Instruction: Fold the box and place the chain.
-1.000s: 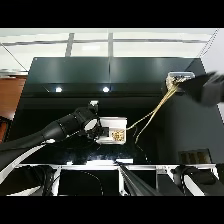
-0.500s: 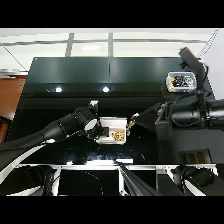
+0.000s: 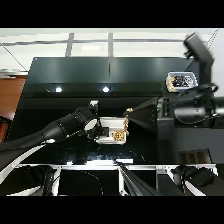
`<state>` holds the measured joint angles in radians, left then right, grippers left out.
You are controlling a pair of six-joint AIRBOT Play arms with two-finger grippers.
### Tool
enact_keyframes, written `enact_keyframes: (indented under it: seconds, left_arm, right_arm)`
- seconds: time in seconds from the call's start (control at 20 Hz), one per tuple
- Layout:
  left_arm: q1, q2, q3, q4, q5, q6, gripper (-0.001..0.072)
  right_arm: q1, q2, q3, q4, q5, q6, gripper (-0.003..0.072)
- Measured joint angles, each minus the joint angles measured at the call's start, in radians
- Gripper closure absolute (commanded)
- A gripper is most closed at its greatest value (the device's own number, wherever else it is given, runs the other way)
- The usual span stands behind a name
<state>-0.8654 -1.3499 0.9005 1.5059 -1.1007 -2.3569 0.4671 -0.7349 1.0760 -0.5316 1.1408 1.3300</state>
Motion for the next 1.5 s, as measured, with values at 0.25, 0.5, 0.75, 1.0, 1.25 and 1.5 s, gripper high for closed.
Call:
enact_keyframes:
  seconds: [0.25, 0.5, 0.75, 1.0, 1.25, 1.5]
  left_arm:
    - [0.0, 0.0, 0.0, 0.0, 0.0, 0.0, 0.0681]
    - [0.0, 0.0, 0.0, 0.0, 0.0, 0.0, 0.0681]
    - [0.0, 0.0, 0.0, 0.0, 0.0, 0.0, 0.0681]
    - [0.0, 0.0, 0.0, 0.0, 0.0, 0.0, 0.0681]
    - [0.0, 0.0, 0.0, 0.0, 0.0, 0.0, 0.0681]
    - [0.0, 0.0, 0.0, 0.0, 0.0, 0.0, 0.0681]
  right_arm:
    - [0.002, -0.001, 0.124, 0.032, -0.022, -0.002, 0.068]
    - [0.003, -0.033, 0.155, 0.018, -0.008, -0.003, 0.0679]
    - [0.019, -0.111, 0.076, -0.05, 0.033, -0.002, 0.0678]
    - [0.044, -0.191, -0.08, -0.17, 0.044, -0.014, 0.0676]
    - [0.053, -0.246, -0.188, -0.218, -0.013, -0.027, 0.0234]
    - [-0.051, -0.24, -0.204, -0.264, 0.045, -0.095, 0.0107]
